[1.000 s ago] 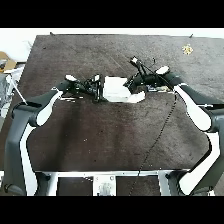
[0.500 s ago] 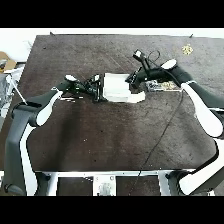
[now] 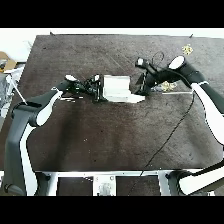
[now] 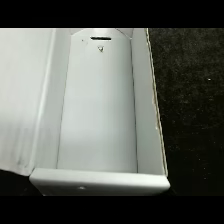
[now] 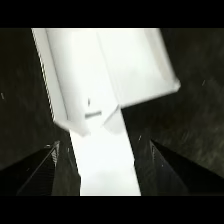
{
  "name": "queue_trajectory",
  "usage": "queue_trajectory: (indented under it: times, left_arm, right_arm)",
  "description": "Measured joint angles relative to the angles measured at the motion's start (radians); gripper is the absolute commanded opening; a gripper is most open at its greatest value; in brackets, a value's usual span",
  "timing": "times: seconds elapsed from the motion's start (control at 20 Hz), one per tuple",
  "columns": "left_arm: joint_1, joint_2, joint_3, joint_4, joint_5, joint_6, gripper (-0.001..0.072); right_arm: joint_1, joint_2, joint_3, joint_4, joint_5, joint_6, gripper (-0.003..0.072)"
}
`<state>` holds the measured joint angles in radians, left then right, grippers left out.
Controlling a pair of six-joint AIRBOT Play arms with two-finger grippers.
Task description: Fold the box and place the chain.
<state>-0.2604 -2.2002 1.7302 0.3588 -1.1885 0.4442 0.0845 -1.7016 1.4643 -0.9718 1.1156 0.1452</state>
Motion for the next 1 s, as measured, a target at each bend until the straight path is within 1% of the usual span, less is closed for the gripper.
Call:
queue_trajectory:
  times: [0.05,0.15,0.2,0.25,0.3,0.35,0.4,0.5,0.65,0.7,0.8,1.0]
  left_arm:
    - [0.000,0.000,0.000,0.000,0.000,0.000,0.0275]
    - [0.000,0.000,0.000,0.000,0.000,0.000,0.0275]
    - [0.000,0.000,0.000,0.000,0.000,0.000,0.0276]
    - [0.000,0.000,0.000,0.000,0.000,0.000,0.0275]
    - [0.000,0.000,0.000,0.000,0.000,0.000,0.0275]
    - [0.000,0.000,0.000,0.000,0.000,0.000,0.0275]
    - [0.000,0.000,0.000,0.000,0.000,0.000,0.0275]
    - [0.000,0.000,0.000,0.000,0.000,-0.001,0.0275]
    - [0.000,0.000,0.000,0.000,0.000,-0.001,0.0275]
    - [0.000,0.000,0.000,0.000,0.000,-0.001,0.0275]
    - [0.000,0.000,0.000,0.000,0.000,-0.001,0.0275]
    - [0.000,0.000,0.000,0.000,0.000,-0.001,0.0275]
  right_arm:
    - [0.001,-0.003,-0.021,-0.019,-0.016,-0.014,0.0644]
    - [0.008,-0.013,-0.056,-0.043,-0.049,-0.043,0.0594]
    - [0.013,-0.017,-0.068,-0.046,-0.065,-0.060,0.0547]
    - [0.018,-0.021,-0.076,-0.040,-0.083,-0.076,0.0546]
    - [0.021,-0.024,-0.083,-0.031,-0.097,-0.095,0.0496]
    - [0.023,-0.027,-0.087,-0.017,-0.106,-0.113,0.0423]
    - [0.025,-0.028,-0.091,-0.003,-0.117,-0.130,0.0422]
    - [0.028,-0.031,-0.095,0.024,-0.140,-0.159,0.0385]
    - [0.032,-0.038,-0.098,0.058,-0.157,-0.185,0.0385]
    - [0.035,-0.041,-0.099,0.066,-0.159,-0.192,0.0313]
    - [0.043,-0.050,-0.099,0.076,-0.164,-0.199,0.0197]
    - [0.070,-0.076,-0.099,0.107,-0.174,-0.217,0.0200]
